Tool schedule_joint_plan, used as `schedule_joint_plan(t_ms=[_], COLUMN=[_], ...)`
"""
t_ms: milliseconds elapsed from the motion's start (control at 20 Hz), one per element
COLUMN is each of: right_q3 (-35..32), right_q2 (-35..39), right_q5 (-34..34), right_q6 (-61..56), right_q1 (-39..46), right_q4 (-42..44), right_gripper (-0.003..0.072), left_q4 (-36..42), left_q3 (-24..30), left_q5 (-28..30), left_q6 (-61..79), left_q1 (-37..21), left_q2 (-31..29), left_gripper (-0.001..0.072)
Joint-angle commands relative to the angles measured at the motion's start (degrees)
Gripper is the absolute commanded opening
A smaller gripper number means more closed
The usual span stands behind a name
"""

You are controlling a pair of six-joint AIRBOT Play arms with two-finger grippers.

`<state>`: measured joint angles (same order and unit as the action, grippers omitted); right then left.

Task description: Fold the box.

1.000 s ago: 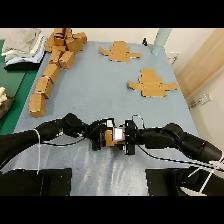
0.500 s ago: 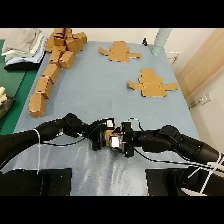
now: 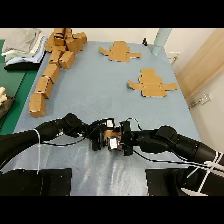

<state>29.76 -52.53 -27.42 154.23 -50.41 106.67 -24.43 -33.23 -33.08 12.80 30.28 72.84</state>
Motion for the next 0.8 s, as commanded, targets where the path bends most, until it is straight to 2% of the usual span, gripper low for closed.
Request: schedule_joint_plan(t_ms=[0,500,600,750], right_q3=[0.04,0.04,0.04,0.04], right_q2=[0.52,4.04,4.42,4.26], right_q5=[0.39,0.37,0.39,0.44], right_q6=[-0.15,-0.17,-0.20,-0.33], right_q1=[-0.04,-0.04,-0.02,0.02], right_q4=[-0.42,-1.36,-1.75,-2.49], right_gripper=[0.0451,0.0436,0.0368,0.0358], left_q4=[-0.02,-0.02,-0.02,-0.02], left_q3=[-0.04,-0.04,-0.04,-0.04], left_q5=[0.02,0.00,0.02,0.02], left_q6=[0.02,0.02,0.02,0.02], left_q1=[0.04,0.04,0.04,0.04], left_q2=[-0.02,-0.02,-0.02,-0.02], left_gripper=[0.0395,0.0394,0.0394,0.0394])
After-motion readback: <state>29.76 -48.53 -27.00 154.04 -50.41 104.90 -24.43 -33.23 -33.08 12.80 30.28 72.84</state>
